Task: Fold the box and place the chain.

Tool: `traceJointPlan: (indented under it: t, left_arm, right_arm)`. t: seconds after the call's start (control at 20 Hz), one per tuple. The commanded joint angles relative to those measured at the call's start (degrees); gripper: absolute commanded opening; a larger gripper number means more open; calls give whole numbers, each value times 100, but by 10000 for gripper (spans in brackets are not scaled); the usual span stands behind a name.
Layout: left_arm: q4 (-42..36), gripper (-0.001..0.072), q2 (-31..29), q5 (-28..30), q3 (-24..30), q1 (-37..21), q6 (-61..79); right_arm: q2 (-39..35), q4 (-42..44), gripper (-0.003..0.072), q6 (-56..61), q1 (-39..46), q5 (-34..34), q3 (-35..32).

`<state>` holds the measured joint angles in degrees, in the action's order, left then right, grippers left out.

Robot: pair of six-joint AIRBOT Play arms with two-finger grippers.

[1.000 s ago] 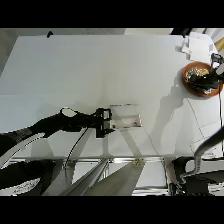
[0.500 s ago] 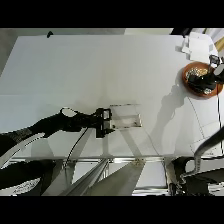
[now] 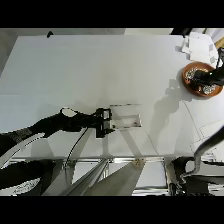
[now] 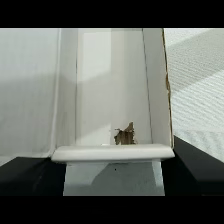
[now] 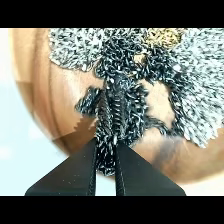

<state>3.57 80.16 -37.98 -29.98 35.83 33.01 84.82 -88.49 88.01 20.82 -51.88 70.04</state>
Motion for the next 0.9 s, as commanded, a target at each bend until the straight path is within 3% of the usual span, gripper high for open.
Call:
traceJointPlan:
  t: [0.0,0.2,0.65,0.85]
  left_arm:
    - [2,69,0,0,0,-2,0]
    - [2,69,0,0,0,-2,0]
    - [2,69,0,0,0,-2,0]
    - [2,69,0,0,0,-2,0]
  right_arm:
    - [-382,-20,13,-354,2,-525,7]
    - [-431,85,13,-852,2,-1224,4]
    - [-431,1290,13,-1484,2,-1668,4]
    - [-431,1373,13,-1506,2,-2100,4]
